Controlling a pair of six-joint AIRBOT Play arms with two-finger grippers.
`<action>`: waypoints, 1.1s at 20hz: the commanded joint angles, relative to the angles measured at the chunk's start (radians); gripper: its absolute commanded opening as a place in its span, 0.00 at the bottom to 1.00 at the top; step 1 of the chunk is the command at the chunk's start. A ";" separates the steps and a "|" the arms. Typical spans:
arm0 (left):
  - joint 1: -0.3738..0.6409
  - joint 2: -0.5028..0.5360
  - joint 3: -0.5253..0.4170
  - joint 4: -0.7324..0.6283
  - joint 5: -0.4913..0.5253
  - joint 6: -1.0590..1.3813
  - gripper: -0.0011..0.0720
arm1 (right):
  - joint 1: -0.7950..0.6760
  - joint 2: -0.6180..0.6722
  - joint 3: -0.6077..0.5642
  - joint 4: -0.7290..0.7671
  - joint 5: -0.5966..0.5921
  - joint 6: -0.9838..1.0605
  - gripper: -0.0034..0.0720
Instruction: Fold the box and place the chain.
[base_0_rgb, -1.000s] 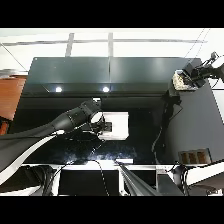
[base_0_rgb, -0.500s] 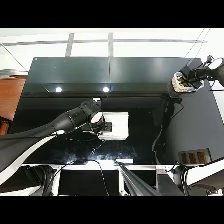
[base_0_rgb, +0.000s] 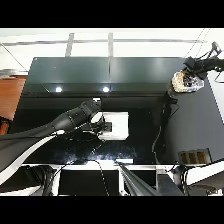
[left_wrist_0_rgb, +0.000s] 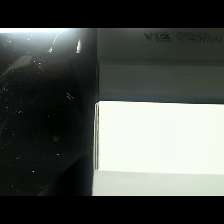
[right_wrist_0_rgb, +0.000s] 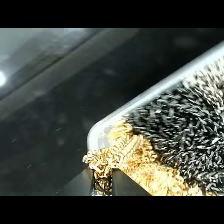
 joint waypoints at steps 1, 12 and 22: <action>0.001 -0.001 -0.001 0.001 0.004 0.001 0.06 | -0.001 0.080 0.045 0.002 0.085 -0.130 0.07; 0.001 -0.001 0.000 0.023 0.003 0.004 0.06 | -0.039 0.450 0.044 0.148 0.092 -0.195 0.07; 0.001 -0.001 0.000 0.019 0.002 0.004 0.06 | 0.033 0.798 -0.071 0.174 0.164 -0.282 0.07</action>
